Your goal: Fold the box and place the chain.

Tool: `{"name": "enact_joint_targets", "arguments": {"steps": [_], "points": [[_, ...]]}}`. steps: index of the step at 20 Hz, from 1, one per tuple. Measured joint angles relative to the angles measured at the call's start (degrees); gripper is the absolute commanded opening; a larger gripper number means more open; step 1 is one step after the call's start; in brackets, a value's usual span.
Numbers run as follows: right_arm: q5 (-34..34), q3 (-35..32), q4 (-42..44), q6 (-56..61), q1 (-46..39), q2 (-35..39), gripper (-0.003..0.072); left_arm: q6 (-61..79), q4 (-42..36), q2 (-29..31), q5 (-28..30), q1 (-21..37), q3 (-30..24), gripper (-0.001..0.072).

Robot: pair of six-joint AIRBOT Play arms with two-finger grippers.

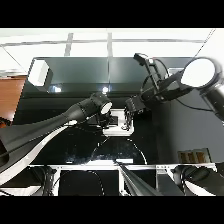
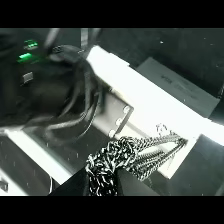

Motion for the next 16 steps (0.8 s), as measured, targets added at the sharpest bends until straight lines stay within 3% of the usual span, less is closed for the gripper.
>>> {"name": "enact_joint_targets", "arguments": {"steps": [2, 6, 13, 14, 15, 16], "points": [[-3.9, -2.8, 0.2, 0.0, 0.0, 0.0, 0.0330, 0.0, 0.0, 0.0, 0.0, 0.0, 0.0, 0.0027], [-6.5, -5.0, 0.0, 0.1, -0.4, 0.0, 0.0333, 0.0, 0.0, 0.0, 0.0, 0.2, 0.0, 0.0027], [0.2, -5.8, -9.5, 0.1, -9.6, 5.4, 0.0332, 0.1, 0.0, 0.0, 0.0, 0.2, 0.0, 0.0027], [0.8, -5.8, -10.4, 0.0, -10.8, 6.3, 0.0332, 0.2, -0.1, 0.0, 0.0, 0.2, 0.0, 0.0104], [1.5, -5.8, -10.9, -0.2, -11.7, 7.1, 0.0332, 0.7, -0.2, -0.1, -0.1, 0.2, 0.1, 0.0491], [2.1, -5.9, -11.4, -0.5, -12.3, 7.7, 0.0332, 1.6, -0.7, -0.1, -0.7, 0.2, 0.5, 0.0707]]}}
